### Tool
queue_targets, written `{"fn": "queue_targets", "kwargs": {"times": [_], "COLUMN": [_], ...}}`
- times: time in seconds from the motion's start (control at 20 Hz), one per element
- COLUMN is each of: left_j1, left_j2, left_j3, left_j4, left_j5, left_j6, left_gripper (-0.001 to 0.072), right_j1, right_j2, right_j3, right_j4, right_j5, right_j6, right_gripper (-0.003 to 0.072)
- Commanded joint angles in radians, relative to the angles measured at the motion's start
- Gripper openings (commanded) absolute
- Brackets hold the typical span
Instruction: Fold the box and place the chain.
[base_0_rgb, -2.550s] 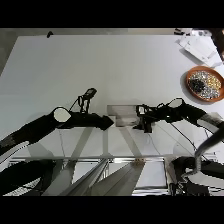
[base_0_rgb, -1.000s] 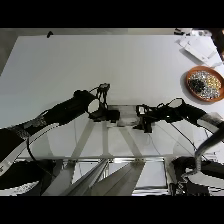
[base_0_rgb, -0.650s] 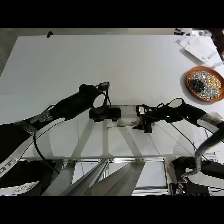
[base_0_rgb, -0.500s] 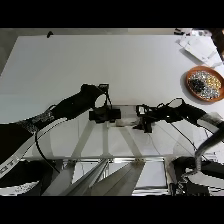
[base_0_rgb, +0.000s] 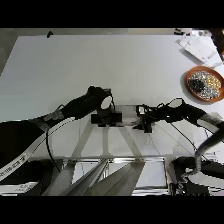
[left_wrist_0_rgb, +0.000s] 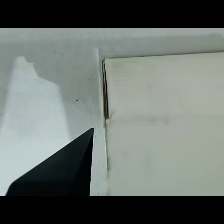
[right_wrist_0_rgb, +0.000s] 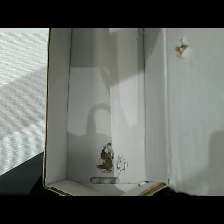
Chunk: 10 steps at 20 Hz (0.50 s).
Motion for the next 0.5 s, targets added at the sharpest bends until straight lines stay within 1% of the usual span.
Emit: {"fn": "queue_targets", "kwargs": {"times": [0.0, 0.15, 0.35, 0.45], "left_j1": [-0.014, -0.013, -0.007, -0.009], "left_j2": [-0.049, -0.051, -0.054, -0.068], "left_j3": [0.04, 0.064, 0.08, 0.08], "left_j4": [0.005, 0.031, 0.051, 0.046], "left_j5": [-0.033, -0.029, -0.034, -0.056], "left_j6": [-0.001, -0.022, -0.024, -0.023], "left_gripper": [0.0292, 0.0272, 0.0271, 0.0271], "right_j1": [0.0, 0.0, 0.0, 0.0], "right_j2": [0.0, 0.0, 0.0, 0.0], "right_j3": [0.0, 0.0, 0.0, 0.0], "right_j4": [0.0, 0.0, 0.0, 0.0], "right_j5": [0.0, 0.0, 0.0, 0.0], "right_j6": [0.0, 0.0, 0.0, 0.0], "right_gripper": [0.0341, 0.0341, 0.0341, 0.0341]}}
